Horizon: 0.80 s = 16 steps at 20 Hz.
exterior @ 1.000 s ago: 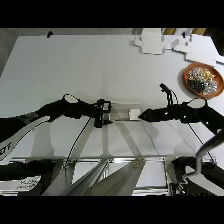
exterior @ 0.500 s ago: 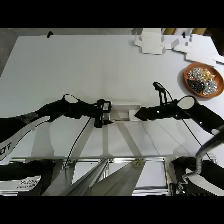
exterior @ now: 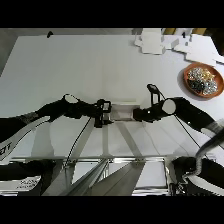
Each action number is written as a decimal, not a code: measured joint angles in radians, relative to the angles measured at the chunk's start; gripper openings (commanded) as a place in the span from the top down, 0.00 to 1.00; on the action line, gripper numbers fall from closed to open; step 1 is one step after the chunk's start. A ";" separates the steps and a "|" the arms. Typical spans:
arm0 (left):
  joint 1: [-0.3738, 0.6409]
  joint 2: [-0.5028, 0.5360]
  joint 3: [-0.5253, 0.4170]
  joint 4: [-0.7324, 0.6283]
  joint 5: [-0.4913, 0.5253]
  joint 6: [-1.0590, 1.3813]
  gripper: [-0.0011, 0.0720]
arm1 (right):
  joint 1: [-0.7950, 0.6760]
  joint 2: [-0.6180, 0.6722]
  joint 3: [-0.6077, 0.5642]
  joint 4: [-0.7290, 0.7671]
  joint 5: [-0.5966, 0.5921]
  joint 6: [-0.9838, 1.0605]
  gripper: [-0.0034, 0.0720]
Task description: Fold the box and place the chain.
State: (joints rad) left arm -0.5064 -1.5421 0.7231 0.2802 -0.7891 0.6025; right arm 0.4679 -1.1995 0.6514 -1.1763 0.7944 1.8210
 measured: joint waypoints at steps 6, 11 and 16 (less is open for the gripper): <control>0.000 0.000 0.000 0.000 0.000 0.000 0.69 | 0.094 -0.059 0.110 -0.196 0.039 0.181 0.47; 0.000 0.000 0.000 0.000 0.000 0.000 0.69 | 0.132 -0.084 0.152 -0.301 0.061 0.252 0.48; 0.000 0.000 0.000 0.000 0.000 0.000 0.69 | 0.163 -0.114 0.161 -0.339 0.056 0.285 0.74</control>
